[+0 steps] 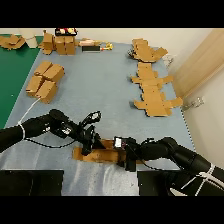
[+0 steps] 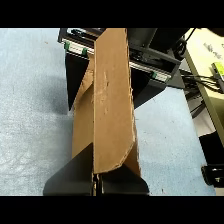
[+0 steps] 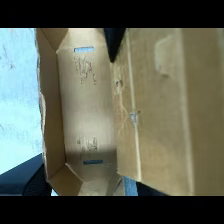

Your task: Fold the box.

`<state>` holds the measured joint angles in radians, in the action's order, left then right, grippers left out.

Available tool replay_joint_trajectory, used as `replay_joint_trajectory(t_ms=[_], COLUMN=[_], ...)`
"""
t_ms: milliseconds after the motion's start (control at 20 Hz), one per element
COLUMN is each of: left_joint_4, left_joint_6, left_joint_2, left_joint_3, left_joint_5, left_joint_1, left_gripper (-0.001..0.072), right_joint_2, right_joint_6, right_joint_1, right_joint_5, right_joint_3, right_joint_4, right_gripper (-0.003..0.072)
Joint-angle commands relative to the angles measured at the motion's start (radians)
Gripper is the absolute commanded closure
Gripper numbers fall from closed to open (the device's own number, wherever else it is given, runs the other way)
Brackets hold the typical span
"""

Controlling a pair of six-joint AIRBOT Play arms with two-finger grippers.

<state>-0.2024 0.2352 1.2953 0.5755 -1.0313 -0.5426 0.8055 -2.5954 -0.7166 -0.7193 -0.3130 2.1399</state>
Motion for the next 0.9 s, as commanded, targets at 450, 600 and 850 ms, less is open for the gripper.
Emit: replay_joint_trajectory(t_ms=[450,600,850], left_joint_4=[0.0,0.0,0.0], left_joint_6=[0.0,0.0,0.0], left_joint_2=[0.0,0.0,0.0], left_joint_3=[0.001,0.001,0.001], left_joint_5=[0.0,-0.001,0.0], left_joint_1=[0.0,0.0,0.0], left_gripper=[0.0695,0.0695,0.0695], right_joint_2=[0.0,0.0,0.0], right_joint_6=[0.082,0.082,0.083], right_joint_1=[-0.002,-0.023,-0.023], right_joint_5=[0.04,0.054,0.037], right_joint_3=[0.037,0.043,0.042], right_joint_4=[0.03,0.03,0.013], right_gripper=[-0.0024,-0.0024,-0.0023])
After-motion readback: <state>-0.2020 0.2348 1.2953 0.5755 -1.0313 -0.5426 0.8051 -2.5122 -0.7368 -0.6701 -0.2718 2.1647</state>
